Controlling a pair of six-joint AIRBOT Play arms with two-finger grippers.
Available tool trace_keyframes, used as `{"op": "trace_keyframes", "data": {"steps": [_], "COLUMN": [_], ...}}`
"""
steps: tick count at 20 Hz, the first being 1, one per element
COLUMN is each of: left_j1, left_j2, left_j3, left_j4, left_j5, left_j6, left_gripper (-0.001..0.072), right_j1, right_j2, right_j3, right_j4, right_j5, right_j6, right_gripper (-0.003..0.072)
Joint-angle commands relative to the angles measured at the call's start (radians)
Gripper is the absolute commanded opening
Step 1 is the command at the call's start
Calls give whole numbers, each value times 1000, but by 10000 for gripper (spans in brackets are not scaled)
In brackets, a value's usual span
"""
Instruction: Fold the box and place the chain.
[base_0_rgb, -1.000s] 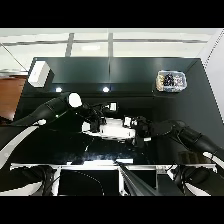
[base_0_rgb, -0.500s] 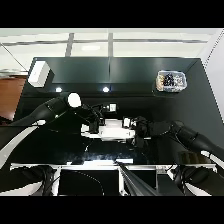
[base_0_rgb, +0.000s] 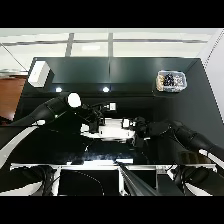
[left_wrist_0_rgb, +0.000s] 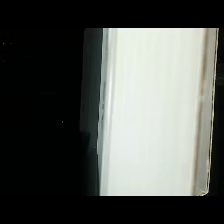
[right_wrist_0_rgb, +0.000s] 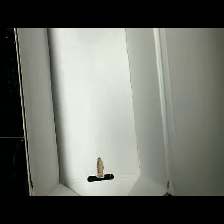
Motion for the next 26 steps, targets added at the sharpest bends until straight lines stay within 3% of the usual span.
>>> {"op": "trace_keyframes", "data": {"steps": [1, 5, 7, 17, 18, 19, 20, 22, 23, 26], "left_j1": [0, 0, 0, -7, -7, -7, -6, -5, -3, 1], "left_j2": [0, 0, 0, -4, -4, -4, -3, 3, 10, 39], "left_j3": [1, 1, 1, 1, 1, 1, 1, 1, 2, 15], "left_j4": [0, -1, -2, -5, -5, -3, 0, 2, 3, 69], "left_j5": [10, 10, 10, 6, 6, 7, 7, 6, 6, -17], "left_j6": [-2, -2, -2, -2, -2, -6, -12, -12, -13, -76], "left_gripper": [30, 30, 30, 32, 34, 35, 53, 374, 418, 430], "right_j1": [0, 0, 0, 0, 0, 0, 0, 0, 0, 0], "right_j2": [-13, -21, -21, -46, -46, -46, -46, -45, -44, -29], "right_j3": [0, 0, 0, 0, 0, 0, 2, 3, 3, 3], "right_j4": [19, 19, 19, 19, 18, 18, 17, 10, 6, -7], "right_j5": [15, 16, 16, 23, 23, 21, 13, -2, -13, -48], "right_j6": [-26, -30, -31, -32, -32, -32, -32, -32, -32, -31], "right_gripper": [696, 695, 592, 591, 564, 444, 428, 428, 428, 428]}}
